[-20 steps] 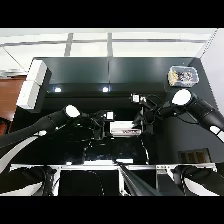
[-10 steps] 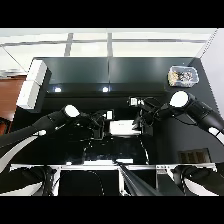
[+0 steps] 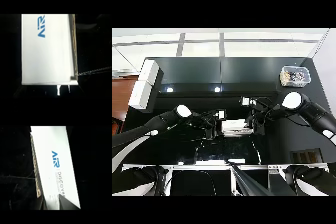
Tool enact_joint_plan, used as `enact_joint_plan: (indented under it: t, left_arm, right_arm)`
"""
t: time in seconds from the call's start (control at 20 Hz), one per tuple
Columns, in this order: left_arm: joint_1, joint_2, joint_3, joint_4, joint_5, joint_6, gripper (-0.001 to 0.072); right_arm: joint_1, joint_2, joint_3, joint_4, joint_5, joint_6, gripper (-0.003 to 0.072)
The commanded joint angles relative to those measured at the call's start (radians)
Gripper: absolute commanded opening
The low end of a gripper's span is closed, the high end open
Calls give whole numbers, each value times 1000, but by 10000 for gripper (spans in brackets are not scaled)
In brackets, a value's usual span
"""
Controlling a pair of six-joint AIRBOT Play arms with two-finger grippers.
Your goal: Fold the box and place the chain.
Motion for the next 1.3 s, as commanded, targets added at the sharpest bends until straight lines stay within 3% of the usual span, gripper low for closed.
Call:
enact_joint_plan:
  t: [0.0,0.15,0.4,0.6,1.05,1.15,1.25]
  left_arm:
    - [0,0,1,2,-4,2,331]
    - [0,0,1,2,-4,2,331]
    - [0,0,1,2,-4,2,331]
    - [0,0,1,2,-4,2,331]
    - [0,0,1,2,-4,2,331]
    - [0,0,1,2,-4,2,331]
    - [0,0,1,2,-4,2,331]
  right_arm:
    - [-2,10,1,3,11,22,189]
    - [0,10,0,2,15,33,130]
    - [20,10,-12,-24,16,33,133]
    - [21,10,-14,-24,14,33,253]
    - [21,10,-42,-24,14,33,253]
    - [21,10,-64,-23,9,32,329]
    - [21,11,-64,-18,-2,33,335]
